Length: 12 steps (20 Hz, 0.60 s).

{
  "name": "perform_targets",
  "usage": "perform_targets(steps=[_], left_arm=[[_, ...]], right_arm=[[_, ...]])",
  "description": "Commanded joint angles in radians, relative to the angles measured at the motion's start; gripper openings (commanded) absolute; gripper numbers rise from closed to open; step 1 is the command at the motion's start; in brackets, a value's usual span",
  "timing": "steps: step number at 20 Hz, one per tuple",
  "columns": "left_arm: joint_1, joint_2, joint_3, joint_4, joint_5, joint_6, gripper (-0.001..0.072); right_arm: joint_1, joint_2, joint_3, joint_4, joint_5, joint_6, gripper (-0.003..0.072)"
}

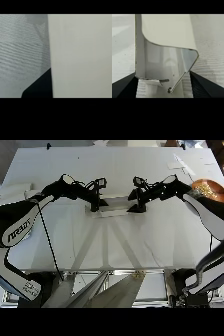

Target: Fold the box and place the chain.

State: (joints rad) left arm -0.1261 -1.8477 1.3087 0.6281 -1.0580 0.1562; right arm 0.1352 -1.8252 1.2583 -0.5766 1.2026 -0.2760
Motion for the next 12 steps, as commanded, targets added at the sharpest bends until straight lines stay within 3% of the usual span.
perform_targets(steps=[1,12], left_arm=[[0.0,0.0,0.0,0.0,0.0,0.0,0.0013],[0.0,0.0,0.0,0.0,0.0,0.0,0.0013]], right_arm=[[0.001,-0.03,0.024,-0.023,0.074,0.011,0.0689],[0.015,-0.084,0.042,-0.01,0.088,0.018,0.0689]])
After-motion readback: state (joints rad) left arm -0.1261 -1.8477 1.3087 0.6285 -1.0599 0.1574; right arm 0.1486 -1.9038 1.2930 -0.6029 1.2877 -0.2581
